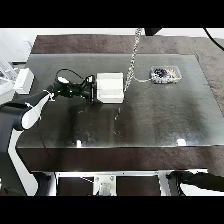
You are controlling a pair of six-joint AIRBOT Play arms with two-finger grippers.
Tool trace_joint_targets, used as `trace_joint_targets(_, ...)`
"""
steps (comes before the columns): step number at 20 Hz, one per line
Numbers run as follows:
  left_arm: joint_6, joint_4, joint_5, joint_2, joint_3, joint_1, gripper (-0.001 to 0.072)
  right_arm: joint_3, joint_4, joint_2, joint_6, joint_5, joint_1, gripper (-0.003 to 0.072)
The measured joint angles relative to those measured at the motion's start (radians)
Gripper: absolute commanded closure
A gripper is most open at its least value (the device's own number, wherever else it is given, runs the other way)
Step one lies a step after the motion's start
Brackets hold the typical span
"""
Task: Fold the box and place the chain.
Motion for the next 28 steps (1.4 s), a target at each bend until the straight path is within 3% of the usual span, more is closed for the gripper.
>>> trace_joint_targets(28,0.000,0.000,0.000,0.000,0.000,0.000,0.0262,-0.005,0.005,-0.055,-0.039,-0.084,0.140,0.0688)
